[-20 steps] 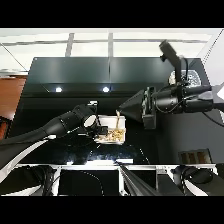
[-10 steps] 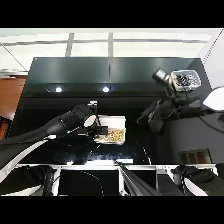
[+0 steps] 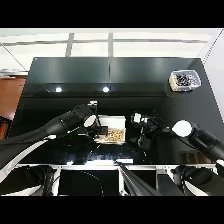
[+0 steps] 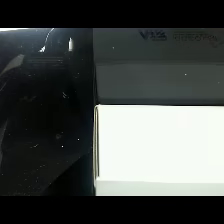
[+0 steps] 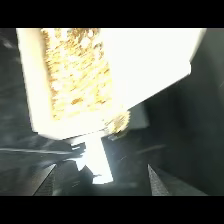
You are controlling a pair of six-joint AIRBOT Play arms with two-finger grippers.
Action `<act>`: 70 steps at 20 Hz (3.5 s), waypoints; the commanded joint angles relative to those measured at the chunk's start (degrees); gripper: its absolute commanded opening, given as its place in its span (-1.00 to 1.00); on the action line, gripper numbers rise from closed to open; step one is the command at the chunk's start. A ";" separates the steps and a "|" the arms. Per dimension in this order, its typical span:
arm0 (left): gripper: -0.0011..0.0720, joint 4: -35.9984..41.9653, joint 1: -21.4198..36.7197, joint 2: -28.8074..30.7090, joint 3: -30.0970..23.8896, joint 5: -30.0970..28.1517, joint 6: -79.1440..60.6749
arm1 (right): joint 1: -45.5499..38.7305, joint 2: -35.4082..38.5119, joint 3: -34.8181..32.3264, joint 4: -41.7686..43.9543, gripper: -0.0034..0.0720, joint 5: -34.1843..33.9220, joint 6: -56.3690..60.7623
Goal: Fold the box and place the chain.
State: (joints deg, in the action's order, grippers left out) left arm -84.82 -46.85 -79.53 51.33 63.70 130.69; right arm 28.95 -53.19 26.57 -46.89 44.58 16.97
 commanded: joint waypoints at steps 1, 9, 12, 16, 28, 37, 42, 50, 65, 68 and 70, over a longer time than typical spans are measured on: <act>-0.88 0.00 0.02 0.00 0.00 0.02 0.00 | 1.77 -3.48 -1.09 8.11 0.51 -5.70 -16.17; -0.88 -0.02 0.02 0.00 0.00 -0.02 0.00 | 1.88 -7.37 -1.09 16.98 -0.07 -7.04 -24.55; -0.88 0.00 0.02 0.00 0.00 -0.02 0.00 | 1.84 -7.52 -1.09 16.44 -0.13 -7.78 -24.57; -0.88 0.00 0.02 0.00 0.00 -0.07 0.00 | 1.84 -7.52 -1.09 16.41 -0.70 -7.69 -24.50; -0.88 0.28 0.02 0.00 0.00 0.00 0.00 | -0.52 2.69 -0.90 6.25 -0.79 0.83 5.07; -0.88 0.24 0.02 0.00 0.00 -0.28 0.00 | 1.70 5.60 0.96 30.73 0.40 -0.22 14.40; -0.88 0.28 0.02 0.02 0.00 -0.13 0.37 | -6.12 5.90 1.05 30.18 0.46 3.96 16.98; 0.06 0.09 0.07 1.03 3.06 -0.02 4.79 | -20.31 5.90 1.22 29.29 0.46 16.81 17.14; 0.22 0.50 8.26 25.49 7.52 14.14 -28.39 | -20.37 5.90 1.22 29.07 0.46 15.74 17.09; 0.22 5.20 16.46 32.00 1.77 10.05 -37.18 | -20.37 5.90 1.22 29.07 0.46 15.80 17.11; 0.22 14.16 23.91 35.74 -5.75 1.92 -48.50 | -20.37 5.90 1.22 28.98 0.46 15.67 17.09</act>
State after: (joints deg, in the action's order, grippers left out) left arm -79.64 -30.74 -49.15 52.25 73.49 96.66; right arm 8.60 -47.33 27.77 -17.82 60.42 34.09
